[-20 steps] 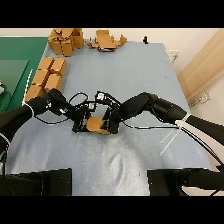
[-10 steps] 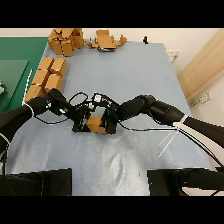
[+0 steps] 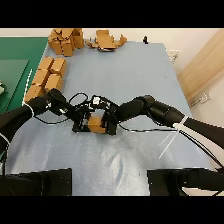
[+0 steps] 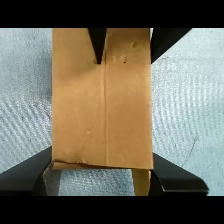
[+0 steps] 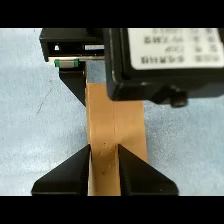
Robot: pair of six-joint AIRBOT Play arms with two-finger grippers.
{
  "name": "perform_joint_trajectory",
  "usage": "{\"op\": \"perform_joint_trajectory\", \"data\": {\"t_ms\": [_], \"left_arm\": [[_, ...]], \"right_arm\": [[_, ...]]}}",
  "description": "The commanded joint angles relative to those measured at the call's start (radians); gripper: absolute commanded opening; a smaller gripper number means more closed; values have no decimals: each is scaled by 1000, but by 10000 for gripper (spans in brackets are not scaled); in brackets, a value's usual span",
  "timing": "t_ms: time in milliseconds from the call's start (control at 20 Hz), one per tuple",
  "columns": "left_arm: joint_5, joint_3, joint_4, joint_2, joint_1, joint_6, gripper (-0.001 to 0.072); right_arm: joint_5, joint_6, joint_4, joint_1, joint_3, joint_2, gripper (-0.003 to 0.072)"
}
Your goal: Fold the box.
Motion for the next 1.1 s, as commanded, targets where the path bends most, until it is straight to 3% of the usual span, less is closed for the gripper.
{"op": "perform_joint_trajectory", "data": {"t_ms": [0, 50, 100, 850, 900, 950, 1000, 1050], "left_arm": [[1, 0, -1, -1, 1, -3, 22], [1, 0, -1, -1, 1, -3, 22], [1, 0, -1, -1, 1, -3, 22], [0, 0, -1, -1, 1, -3, 22], [0, 0, -1, -1, 1, -3, 22], [0, 0, -1, -1, 1, -3, 22], [0, 0, -1, -1, 1, -3, 22], [0, 0, -1, -1, 1, -3, 22]], "right_arm": [[-19, 1, 4, 4, 1, 21, 136], [-19, 0, 4, 4, 1, 31, 62], [-20, 1, 4, 4, 1, 38, 35], [-63, 6, 12, 4, 0, -43, 37], [-71, 21, 12, 3, 0, -47, 94], [-78, 27, 12, 1, 0, -44, 261], [-80, 34, 13, -1, 1, -39, 378], [-79, 39, 13, 0, 1, -28, 381]]}}
